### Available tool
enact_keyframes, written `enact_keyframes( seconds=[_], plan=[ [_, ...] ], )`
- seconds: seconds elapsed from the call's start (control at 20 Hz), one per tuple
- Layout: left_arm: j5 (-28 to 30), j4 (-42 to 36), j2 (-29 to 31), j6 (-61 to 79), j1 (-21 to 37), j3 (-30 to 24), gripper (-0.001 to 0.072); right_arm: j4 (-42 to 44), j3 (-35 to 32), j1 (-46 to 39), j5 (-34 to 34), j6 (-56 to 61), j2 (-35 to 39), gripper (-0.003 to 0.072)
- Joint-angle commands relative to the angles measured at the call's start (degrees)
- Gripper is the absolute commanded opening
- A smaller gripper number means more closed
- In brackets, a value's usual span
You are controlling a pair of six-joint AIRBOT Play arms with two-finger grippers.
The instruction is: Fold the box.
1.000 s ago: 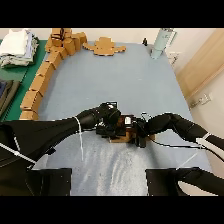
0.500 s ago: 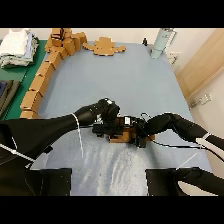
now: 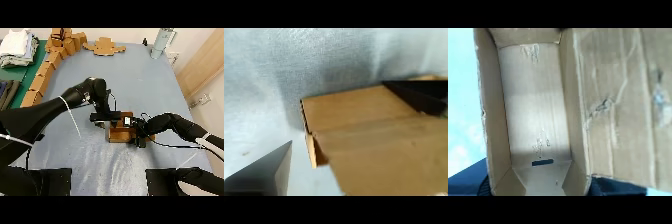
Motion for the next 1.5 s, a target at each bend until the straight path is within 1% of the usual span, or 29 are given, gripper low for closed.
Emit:
enact_keyframes(
  seconds=[0.0,0.15,0.25,0.3,0.35,0.4,0.5,0.6,0.75,0.9,0.95,1.05,1.1,1.15,1.2,1.3,1.45],
  plan=[
    [-7.45,-6.25,0.04,7.65,6.27,0.57,0.0484,0.00,0.02,-0.02,-0.02,0.00,0.04,0.0591],
    [-11.78,-6.67,0.04,12.72,11.02,0.57,0.0483,-0.02,0.02,-0.02,-0.02,0.00,0.04,0.0591],
    [-11.58,-5.90,0.04,18.91,13.46,0.57,0.0481,-0.02,0.02,-0.02,-0.02,0.00,0.04,0.0590],
    [-11.04,-5.33,0.02,23.67,14.25,0.57,0.0434,0.00,0.02,-0.02,-0.02,0.00,0.04,0.0590],
    [-11.13,-5.01,0.04,29.46,14.80,0.57,0.0096,0.00,0.02,-0.02,-0.02,0.00,0.04,0.0591],
    [-11.04,-4.39,0.04,35.12,14.80,0.57,0.0009,-0.02,0.02,-0.02,-0.02,0.00,0.04,0.0591],
    [-11.74,-4.09,0.72,44.57,13.86,-0.15,0.0008,0.00,0.02,-0.02,-0.02,0.00,0.04,0.0590],
    [-9.27,-4.11,4.09,52.19,12.24,-3.56,0.0008,0.00,0.02,-0.02,-0.02,0.00,0.04,0.0590],
    [-0.87,-4.28,13.68,60.92,10.25,-12.94,0.0008,0.00,0.02,-0.02,-0.02,0.00,0.04,0.0591],
    [8.26,-4.63,22.36,69.75,10.03,-22.32,0.0009,0.00,0.02,-0.02,-0.02,0.00,0.04,0.0590],
    [10.82,-5.18,23.93,73.22,10.05,-24.52,0.0009,-0.02,0.02,-0.02,-0.02,0.00,0.04,0.0590],
    [13.99,-9.64,24.92,84.30,10.71,-27.93,0.0011,-0.02,0.02,-0.02,-0.02,0.00,0.04,0.0590],
    [15.15,-12.33,24.59,90.23,10.86,-29.27,0.0024,-0.02,0.02,-0.02,-0.02,0.00,0.04,0.0590],
    [16.92,-15.78,23.96,97.09,10.86,-30.71,0.0412,-0.02,0.02,-0.02,-0.02,0.00,0.04,0.0590],
    [19.43,-20.31,22.86,104.85,10.86,-32.13,0.0690,-0.02,0.02,-0.02,-0.02,0.00,0.04,0.0590],
    [22.16,-24.48,20.48,114.71,10.62,-33.88,0.0693,-0.02,0.02,-0.02,-0.02,0.00,0.04,0.0590],
    [27.78,-25.42,16.68,115.60,8.85,-34.18,0.0695,-0.02,0.02,-0.02,-0.02,0.00,0.04,0.0590]
  ],
)
